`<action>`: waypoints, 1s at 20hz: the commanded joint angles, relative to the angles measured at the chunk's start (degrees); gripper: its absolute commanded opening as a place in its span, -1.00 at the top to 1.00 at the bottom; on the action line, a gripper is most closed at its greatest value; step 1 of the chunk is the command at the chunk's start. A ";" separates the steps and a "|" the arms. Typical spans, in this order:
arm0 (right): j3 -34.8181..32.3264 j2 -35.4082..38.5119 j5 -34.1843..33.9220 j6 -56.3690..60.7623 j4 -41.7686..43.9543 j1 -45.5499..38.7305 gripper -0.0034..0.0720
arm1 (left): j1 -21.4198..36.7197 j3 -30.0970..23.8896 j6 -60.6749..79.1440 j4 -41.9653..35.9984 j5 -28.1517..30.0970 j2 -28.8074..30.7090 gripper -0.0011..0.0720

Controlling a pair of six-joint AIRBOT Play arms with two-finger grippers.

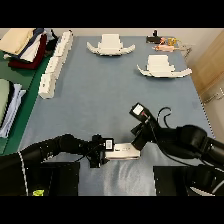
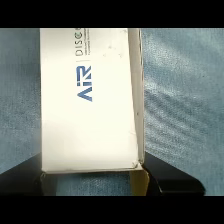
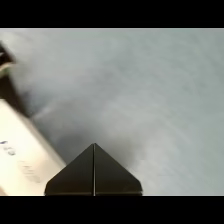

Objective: Fold the box.

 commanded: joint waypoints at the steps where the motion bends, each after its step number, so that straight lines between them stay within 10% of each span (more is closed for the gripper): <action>1: 7.61 -3.10 -16.70 3.87 -5.88 -6.23 0.90 | -0.04 0.02 0.02 0.02 0.02 0.02 -0.48; 8: 12.55 -12.24 -38.58 22.14 -6.36 -9.35 0.90 | -0.04 0.02 0.04 0.02 1.46 0.02 -0.48; 20: 12.55 -13.35 -38.05 26.51 -3.21 -9.31 0.90 | 0.00 0.02 0.00 0.02 3.39 0.02 -0.48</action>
